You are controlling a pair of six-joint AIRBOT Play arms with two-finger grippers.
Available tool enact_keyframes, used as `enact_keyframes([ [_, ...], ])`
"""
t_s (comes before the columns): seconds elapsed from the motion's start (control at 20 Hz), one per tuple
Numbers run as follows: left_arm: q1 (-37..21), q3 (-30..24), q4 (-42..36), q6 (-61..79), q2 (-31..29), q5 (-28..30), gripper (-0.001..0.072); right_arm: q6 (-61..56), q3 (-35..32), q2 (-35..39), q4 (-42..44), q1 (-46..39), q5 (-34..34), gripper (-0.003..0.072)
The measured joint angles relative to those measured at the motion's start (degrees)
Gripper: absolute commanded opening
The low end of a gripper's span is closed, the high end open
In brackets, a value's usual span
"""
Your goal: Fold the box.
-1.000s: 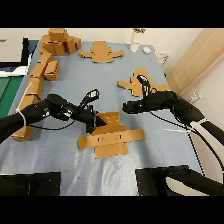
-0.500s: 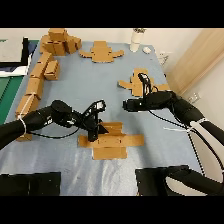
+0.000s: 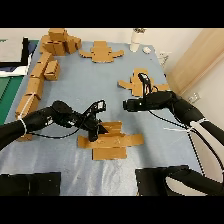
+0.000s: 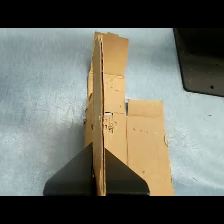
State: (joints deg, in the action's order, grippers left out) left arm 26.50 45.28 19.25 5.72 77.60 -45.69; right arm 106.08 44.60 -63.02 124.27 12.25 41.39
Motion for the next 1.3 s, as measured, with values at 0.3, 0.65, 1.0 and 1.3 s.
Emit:
enact_keyframes([
  [0.3, -0.11, 0.00, 1.99, -1.92, -0.02, 1.09, 0.0016, -0.94, 0.07, 0.74, -0.28, 0.00, 3.69, 0.0003],
  [0.65, -0.11, 0.00, 2.51, -2.29, -0.02, 1.62, 0.0017, -25.86, -0.68, 13.88, -17.68, 2.97, 24.33, 0.0003],
  [1.0, -0.11, -0.04, 2.58, -2.32, -0.02, 1.66, 0.0016, -29.09, -12.55, 26.86, -23.04, 26.51, 24.61, 0.0003],
  [1.3, -0.11, -0.04, 2.60, -2.32, -0.02, 1.68, 0.0016, -22.60, -22.05, 28.24, -34.95, 53.31, 13.35, 0.0480],
])
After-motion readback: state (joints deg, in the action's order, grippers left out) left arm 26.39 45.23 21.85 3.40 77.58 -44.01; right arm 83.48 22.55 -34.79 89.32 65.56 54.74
